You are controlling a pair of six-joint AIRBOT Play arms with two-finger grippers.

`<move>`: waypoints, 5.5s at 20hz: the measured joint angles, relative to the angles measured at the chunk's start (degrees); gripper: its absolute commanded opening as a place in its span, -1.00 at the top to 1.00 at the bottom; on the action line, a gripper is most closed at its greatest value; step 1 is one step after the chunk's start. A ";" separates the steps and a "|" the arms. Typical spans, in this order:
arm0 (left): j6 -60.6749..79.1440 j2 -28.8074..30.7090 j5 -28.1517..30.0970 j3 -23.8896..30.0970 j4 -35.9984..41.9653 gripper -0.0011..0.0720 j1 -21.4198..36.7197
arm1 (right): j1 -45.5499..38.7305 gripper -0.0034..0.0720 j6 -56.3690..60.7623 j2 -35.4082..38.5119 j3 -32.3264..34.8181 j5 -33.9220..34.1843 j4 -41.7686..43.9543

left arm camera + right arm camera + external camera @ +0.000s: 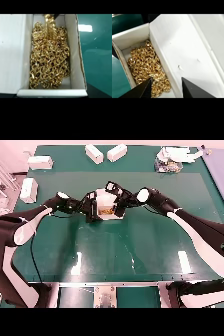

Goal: Fold the box and place the chain.

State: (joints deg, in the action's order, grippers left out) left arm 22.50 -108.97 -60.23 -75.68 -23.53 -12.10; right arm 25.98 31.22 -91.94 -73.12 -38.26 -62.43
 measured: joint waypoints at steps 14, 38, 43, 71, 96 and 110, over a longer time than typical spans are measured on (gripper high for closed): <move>0.02 0.00 -0.02 0.00 0.00 -0.06 0.00 | -7.10 0.04 -10.93 7.45 -5.77 6.32 3.52; 0.02 0.00 -0.04 0.00 0.02 -0.06 0.00 | -13.07 0.02 -35.36 -6.62 -14.73 -30.03 27.74; 0.02 0.00 -0.04 0.00 0.02 -0.06 0.00 | -11.96 0.02 -34.12 -7.10 -14.78 -33.05 24.33; 0.00 0.00 -0.02 0.00 0.02 -0.06 0.00 | -10.03 0.13 -33.66 -9.99 -14.78 -35.04 22.29; 0.02 0.00 -0.02 0.00 0.00 -0.06 0.02 | -10.01 0.23 -33.51 -11.30 -17.73 -31.21 21.29; 0.04 0.00 -0.02 0.00 -0.07 -0.07 0.04 | -8.92 0.19 -35.01 -11.34 -13.66 -29.18 21.31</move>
State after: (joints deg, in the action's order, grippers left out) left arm 22.55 -108.97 -60.25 -75.68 -23.59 -12.05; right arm 17.06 -3.79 -103.28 -86.78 -67.44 -41.12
